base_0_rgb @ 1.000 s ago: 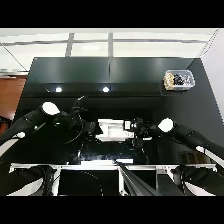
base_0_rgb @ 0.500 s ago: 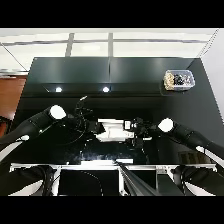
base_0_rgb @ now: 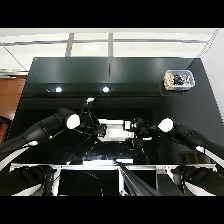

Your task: Fold the box and place the chain.

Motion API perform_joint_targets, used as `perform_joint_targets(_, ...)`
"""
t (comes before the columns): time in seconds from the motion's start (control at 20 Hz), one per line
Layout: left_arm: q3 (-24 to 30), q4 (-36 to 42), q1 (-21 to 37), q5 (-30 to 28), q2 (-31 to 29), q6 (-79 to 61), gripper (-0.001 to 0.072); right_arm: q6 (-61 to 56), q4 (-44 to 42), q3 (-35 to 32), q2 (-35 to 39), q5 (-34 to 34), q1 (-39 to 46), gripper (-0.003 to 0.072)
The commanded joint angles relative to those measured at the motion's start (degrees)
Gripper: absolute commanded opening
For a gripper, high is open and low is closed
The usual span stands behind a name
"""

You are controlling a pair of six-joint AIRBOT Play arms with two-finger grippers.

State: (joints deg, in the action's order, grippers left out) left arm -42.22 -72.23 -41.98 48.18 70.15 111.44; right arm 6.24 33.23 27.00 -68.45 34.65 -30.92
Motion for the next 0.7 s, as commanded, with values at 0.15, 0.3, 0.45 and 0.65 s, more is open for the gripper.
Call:
perform_joint_targets(0.15, -7.9, -10.2, -4.7, 11.1, 6.9, 18.2, 0.0556, 0.0, 0.0, 0.0, 0.0, 0.0, 0.0, 0.0434)
perform_joint_targets(0.3, -11.1, -12.3, -7.2, 13.7, 9.4, 20.3, 0.0456, 0.0, 0.0, 0.0, 0.0, 0.0, 0.0, 0.0433)
perform_joint_targets(0.45, -12.3, -13.2, -8.7, 13.8, 10.4, 22.5, 0.0388, 0.0, 0.0, 0.0, 0.0, 0.0, 0.0, 0.0433)
perform_joint_targets(0.65, -12.9, -14.8, -8.6, 15.0, 10.4, 23.9, 0.0332, 0.0, 0.0, 0.0, 0.0, 0.0, 0.0, 0.0433)
